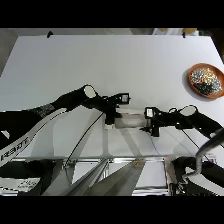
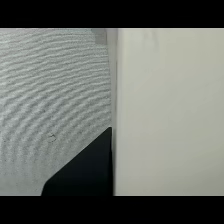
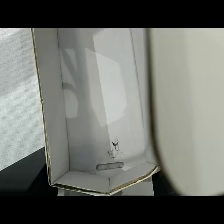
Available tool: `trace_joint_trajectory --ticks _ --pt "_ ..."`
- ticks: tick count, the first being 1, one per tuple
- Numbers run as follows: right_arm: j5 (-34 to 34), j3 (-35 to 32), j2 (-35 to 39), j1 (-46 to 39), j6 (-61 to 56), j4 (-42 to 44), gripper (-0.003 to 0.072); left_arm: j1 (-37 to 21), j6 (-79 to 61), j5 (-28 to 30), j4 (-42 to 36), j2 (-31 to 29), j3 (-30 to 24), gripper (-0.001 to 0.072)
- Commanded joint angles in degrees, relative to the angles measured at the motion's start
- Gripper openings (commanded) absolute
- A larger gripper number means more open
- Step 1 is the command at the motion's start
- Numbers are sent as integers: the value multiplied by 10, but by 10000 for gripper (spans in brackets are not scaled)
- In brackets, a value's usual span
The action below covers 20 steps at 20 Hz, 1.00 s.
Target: Fold the box and place the chain.
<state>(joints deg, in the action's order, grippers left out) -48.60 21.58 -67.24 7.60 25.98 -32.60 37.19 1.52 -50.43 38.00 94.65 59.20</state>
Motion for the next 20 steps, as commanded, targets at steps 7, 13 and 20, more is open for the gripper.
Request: trace_joint_trajectory --ticks 7,13,20 --pt "0 0 0 0 0 0 330 0 0 1 0 0 0 12" --pt "0 0 0 0 0 0 330 0 0 1 0 0 0 12" --pt "0 0 0 0 0 0 330 0 1 -1 -13 0 0 12"
